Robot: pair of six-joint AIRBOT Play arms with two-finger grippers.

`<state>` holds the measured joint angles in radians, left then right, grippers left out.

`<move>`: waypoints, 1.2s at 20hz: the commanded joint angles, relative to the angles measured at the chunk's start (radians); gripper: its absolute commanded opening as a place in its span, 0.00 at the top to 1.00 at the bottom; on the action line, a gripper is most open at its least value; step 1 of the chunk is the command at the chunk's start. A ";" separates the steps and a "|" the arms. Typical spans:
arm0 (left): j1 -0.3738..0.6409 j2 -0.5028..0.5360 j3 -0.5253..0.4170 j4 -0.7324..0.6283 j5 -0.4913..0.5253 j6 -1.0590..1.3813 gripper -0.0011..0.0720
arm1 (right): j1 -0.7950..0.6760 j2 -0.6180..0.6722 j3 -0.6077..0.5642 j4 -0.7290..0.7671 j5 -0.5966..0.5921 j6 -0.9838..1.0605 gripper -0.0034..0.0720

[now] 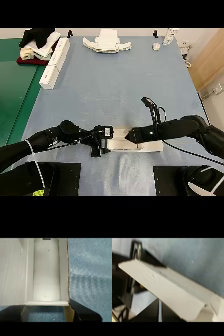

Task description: Fold the box.

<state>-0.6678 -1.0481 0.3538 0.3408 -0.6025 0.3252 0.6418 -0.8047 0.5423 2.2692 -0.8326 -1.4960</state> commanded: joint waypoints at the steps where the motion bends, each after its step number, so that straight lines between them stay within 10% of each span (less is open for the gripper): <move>1: 0.000 0.000 0.000 0.000 0.000 0.000 0.26 | -0.029 -0.114 0.022 0.026 0.186 0.045 0.89; 14: 0.000 0.000 0.000 0.000 0.000 0.000 0.26 | -0.060 -0.311 0.026 0.016 0.155 -0.011 0.89; 24: 0.000 0.000 0.000 0.000 0.000 0.000 0.26 | -0.062 -0.011 0.064 -0.198 0.022 -0.101 0.89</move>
